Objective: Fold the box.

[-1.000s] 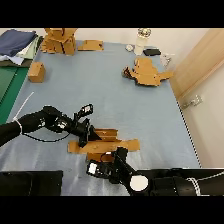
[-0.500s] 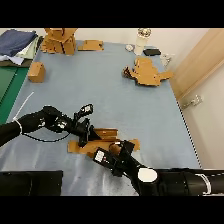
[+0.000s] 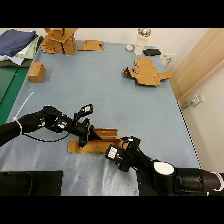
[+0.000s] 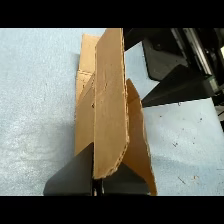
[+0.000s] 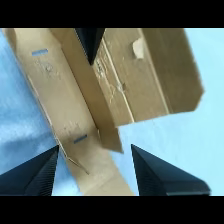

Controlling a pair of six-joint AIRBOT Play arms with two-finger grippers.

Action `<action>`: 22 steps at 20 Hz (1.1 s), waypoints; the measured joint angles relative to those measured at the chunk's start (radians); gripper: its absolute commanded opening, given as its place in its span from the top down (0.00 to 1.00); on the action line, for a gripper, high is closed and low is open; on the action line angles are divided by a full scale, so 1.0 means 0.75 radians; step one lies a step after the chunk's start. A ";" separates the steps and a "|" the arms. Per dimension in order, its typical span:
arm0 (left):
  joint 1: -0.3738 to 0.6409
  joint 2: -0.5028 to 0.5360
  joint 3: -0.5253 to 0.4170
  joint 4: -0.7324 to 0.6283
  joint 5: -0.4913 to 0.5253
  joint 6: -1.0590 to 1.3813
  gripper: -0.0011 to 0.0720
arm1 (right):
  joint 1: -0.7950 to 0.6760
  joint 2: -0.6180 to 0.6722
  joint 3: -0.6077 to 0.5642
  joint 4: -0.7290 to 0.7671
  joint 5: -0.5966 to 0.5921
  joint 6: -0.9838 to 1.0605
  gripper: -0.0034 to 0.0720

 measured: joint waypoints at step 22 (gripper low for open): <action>0.000 0.000 0.000 0.001 0.000 0.000 0.97 | -1.075 -0.432 0.271 1.818 -0.047 -2.388 0.01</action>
